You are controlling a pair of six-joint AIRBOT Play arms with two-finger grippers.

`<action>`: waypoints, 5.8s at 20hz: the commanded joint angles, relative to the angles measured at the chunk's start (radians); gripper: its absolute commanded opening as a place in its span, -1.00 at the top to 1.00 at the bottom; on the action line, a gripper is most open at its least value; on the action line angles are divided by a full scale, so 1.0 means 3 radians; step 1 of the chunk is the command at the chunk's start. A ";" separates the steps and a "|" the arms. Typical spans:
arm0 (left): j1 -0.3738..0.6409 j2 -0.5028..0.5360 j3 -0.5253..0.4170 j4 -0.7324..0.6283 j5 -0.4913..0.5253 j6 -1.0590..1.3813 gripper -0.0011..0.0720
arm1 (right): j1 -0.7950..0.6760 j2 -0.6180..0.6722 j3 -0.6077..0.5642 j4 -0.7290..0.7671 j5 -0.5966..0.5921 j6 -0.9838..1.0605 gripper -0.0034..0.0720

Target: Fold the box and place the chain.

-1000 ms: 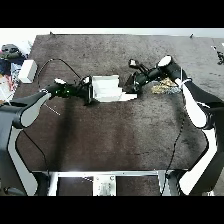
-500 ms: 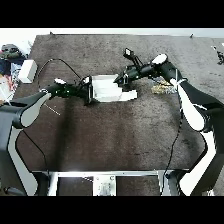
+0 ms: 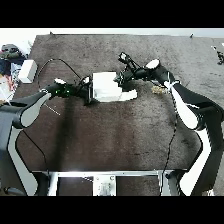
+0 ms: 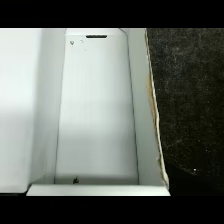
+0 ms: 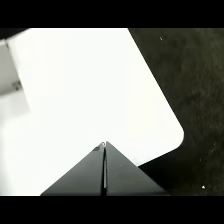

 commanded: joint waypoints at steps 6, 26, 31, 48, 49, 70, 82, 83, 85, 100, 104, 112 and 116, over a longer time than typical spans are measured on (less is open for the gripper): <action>0.0003 -0.0001 0.0003 0.0001 0.0000 0.0003 0.02 | 0.0004 -0.0098 -0.0003 -0.0216 0.0065 -0.0048 0.88; 0.0003 -0.0001 0.0003 0.0001 -0.0001 0.0003 0.02 | -0.0183 0.0299 -0.0009 -0.1015 0.1165 -0.0006 -0.96; 0.0003 -0.0001 0.0003 0.0003 -0.0001 0.0003 0.02 | -0.0081 0.0075 -0.0010 -0.1102 0.0961 -0.0140 -0.96; 0.0003 -0.0001 0.0003 0.0001 -0.0003 0.0003 0.02 | 0.0057 0.0069 -0.0010 -0.0978 0.1024 -0.0191 0.38; 0.0003 -0.0001 0.0003 0.0001 -0.0001 0.0003 0.02 | 0.0067 0.0069 -0.0010 -0.0975 0.1011 -0.0189 0.38; 0.0003 -0.0001 0.0003 0.0001 -0.0008 0.0001 0.02 | 0.0217 0.0013 -0.0020 -0.0863 0.0855 -0.0013 -0.96; 0.0003 -0.0003 0.0003 0.0001 -0.0009 0.0003 0.02 | -0.0111 0.0318 -0.0019 -0.1401 0.1142 0.1635 0.70; 0.0003 -0.0003 0.0003 0.0001 -0.0009 0.0001 0.02 | -0.0177 0.0367 -0.0019 -0.1401 0.1194 0.1876 0.70; 0.0003 -0.0003 0.0003 0.0001 -0.0009 0.0003 0.02 | -0.0340 0.0446 -0.0019 -0.1394 0.1269 0.2394 0.70; 0.0003 -0.0001 0.0003 0.0001 -0.0009 0.0001 0.02 | -0.0773 0.0393 -0.0804 -0.0872 0.0698 0.3133 0.88; 0.0003 -0.0003 0.0003 0.0001 -0.0009 0.0001 0.02 | -0.0579 0.0371 -0.0843 -0.0752 0.0637 0.3076 0.87; 0.0003 -0.0001 0.0003 0.0001 -0.0009 0.0001 0.02 | -0.0402 0.0439 -0.0724 -0.0214 0.0764 0.2921 -0.25; 0.0003 -0.0001 0.0003 0.0003 -0.0009 0.0001 0.02 | -0.0207 0.0439 -0.0539 -0.0277 0.0762 0.3030 -0.25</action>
